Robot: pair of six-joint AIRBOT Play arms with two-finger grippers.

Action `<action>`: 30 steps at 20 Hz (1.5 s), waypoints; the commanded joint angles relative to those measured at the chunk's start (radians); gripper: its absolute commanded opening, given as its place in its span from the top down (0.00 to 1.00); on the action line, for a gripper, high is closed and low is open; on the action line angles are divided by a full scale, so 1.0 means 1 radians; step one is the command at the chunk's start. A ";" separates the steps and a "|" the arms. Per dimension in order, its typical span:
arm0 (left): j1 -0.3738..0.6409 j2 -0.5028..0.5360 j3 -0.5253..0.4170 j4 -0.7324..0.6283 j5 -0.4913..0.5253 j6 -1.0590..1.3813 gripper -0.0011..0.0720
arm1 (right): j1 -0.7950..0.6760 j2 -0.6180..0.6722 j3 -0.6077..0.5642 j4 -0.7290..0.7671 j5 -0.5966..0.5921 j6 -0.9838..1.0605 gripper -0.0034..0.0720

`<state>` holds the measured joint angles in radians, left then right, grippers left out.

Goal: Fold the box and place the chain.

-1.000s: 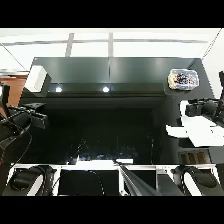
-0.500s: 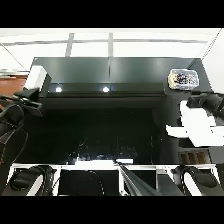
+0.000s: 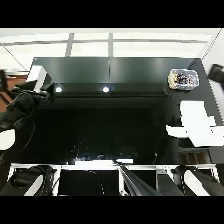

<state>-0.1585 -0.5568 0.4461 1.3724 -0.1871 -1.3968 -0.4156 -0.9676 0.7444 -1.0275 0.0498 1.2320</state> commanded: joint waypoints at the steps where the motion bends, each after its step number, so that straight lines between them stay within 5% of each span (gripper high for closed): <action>1: -0.001 -0.069 0.000 -0.048 -0.019 -0.011 0.01 | -0.384 -0.218 0.237 0.067 0.443 0.037 0.01; 5: 0.000 -0.071 0.000 -0.098 -0.035 -0.029 0.02 | -0.768 -0.442 0.496 -0.012 1.005 0.094 0.02; 6: 0.000 -0.073 0.000 -0.102 -0.039 -0.029 0.01 | -0.834 -0.468 0.514 0.069 1.052 -0.026 0.15; 8: 0.000 -0.079 0.000 -0.111 -0.057 -0.043 0.01 | -0.900 -0.497 0.514 0.145 1.122 -0.212 0.15; 13: -0.001 -0.116 0.000 -0.135 -0.062 -0.055 0.01 | -0.869 -0.628 0.514 -0.050 1.283 -0.305 0.04; 21: -0.001 -0.134 0.000 -0.154 -0.062 -0.054 0.01 | -0.697 -0.650 0.514 -0.082 1.253 -0.586 0.09; 22: -0.001 -0.134 0.000 -0.154 -0.062 -0.054 0.01 | -0.671 -0.650 0.514 -0.119 1.247 -0.585 0.13; 25: -0.001 -0.134 0.000 -0.154 -0.085 -0.053 0.01 | -0.611 -0.649 0.514 -0.255 1.269 -0.543 0.75; 26: 0.000 -0.134 0.000 -0.154 -0.090 -0.052 0.01 | -0.609 -0.648 0.514 -0.240 1.283 -0.542 0.85; 27: 0.000 -0.134 0.000 -0.154 -0.090 -0.051 0.01 | -0.611 -0.643 0.514 -0.201 1.309 -0.542 0.93; 30: 0.001 -0.134 0.000 -0.154 -0.090 -0.051 0.02 | -0.608 -0.617 0.514 -0.056 1.378 -0.508 0.93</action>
<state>-0.1589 -0.6899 0.4461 1.2186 -0.2729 -1.4502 -1.0367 -1.6024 1.2583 -1.1805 1.3674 0.6971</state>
